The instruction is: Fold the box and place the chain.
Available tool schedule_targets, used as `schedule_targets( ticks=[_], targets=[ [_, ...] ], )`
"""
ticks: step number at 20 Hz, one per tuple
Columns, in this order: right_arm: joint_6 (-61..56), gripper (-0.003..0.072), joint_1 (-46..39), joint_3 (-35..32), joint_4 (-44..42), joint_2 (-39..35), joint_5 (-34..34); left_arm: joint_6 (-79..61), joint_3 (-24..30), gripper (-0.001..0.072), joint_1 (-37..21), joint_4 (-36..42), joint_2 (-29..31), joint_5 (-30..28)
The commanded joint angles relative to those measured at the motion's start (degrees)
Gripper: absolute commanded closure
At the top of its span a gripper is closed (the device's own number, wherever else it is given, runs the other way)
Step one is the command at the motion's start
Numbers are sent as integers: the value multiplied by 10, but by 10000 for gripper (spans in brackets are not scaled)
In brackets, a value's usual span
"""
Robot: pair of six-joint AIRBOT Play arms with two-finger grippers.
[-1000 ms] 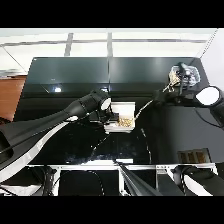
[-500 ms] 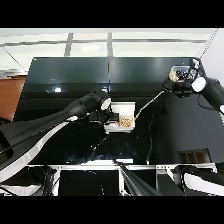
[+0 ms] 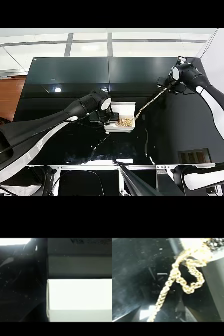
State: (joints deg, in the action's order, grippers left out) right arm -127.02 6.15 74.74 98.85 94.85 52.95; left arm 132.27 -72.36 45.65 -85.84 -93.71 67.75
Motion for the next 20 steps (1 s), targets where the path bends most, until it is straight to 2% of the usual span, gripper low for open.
schedule_targets(
  ticks=[1,4,8,9,11,12,13,14,17,20],
  targets=[
    [-33,165,-3,10,13,13,26,0,0,679,-1,0,0,0],
    [7,183,-5,10,-42,21,4,0,0,678,0,0,0,0],
    [9,199,-4,10,-58,34,5,0,0,678,0,0,0,0],
    [9,287,-4,10,-58,34,6,0,0,679,0,0,0,0],
    [16,528,-4,10,-58,34,10,0,0,679,0,0,0,0],
    [19,566,-4,10,-59,34,14,0,0,679,-1,0,0,0],
    [25,572,-4,10,-59,33,19,0,0,679,0,0,0,0],
    [38,675,-4,10,-59,30,25,0,0,679,-1,0,0,0],
    [113,676,-3,10,-66,-7,24,0,0,678,0,0,0,-2],
    [187,676,-3,10,-75,-90,47,0,0,678,0,0,0,-2]
  ],
)
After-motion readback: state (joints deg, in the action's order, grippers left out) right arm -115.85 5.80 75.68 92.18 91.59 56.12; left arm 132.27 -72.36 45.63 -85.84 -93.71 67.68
